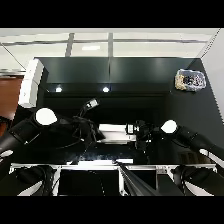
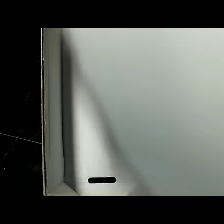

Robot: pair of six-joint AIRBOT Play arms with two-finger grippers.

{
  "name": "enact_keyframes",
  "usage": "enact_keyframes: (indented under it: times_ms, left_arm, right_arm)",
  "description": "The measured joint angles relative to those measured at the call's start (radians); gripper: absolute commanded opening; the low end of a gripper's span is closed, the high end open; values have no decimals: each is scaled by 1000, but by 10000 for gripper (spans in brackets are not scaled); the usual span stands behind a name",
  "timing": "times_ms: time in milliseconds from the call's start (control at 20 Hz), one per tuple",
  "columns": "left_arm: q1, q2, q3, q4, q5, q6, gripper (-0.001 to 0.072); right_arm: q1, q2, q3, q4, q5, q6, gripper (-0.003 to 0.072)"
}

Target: Fold the box and place the chain.

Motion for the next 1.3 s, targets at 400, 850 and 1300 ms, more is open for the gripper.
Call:
enact_keyframes:
  times_ms: [400, 850, 1300]
  left_arm:
    - [0, -80, -27, -107, 412, 89, 25]
    - [0, -224, -21, -76, 350, 135, 25]
    - [3, -98, 96, 181, 120, 43, 25]
  right_arm:
    - [0, 0, 0, 0, 0, 0, 232]
    - [0, 0, 0, -1, 1, -2, 233]
    - [0, 0, 0, 0, 0, -1, 232]
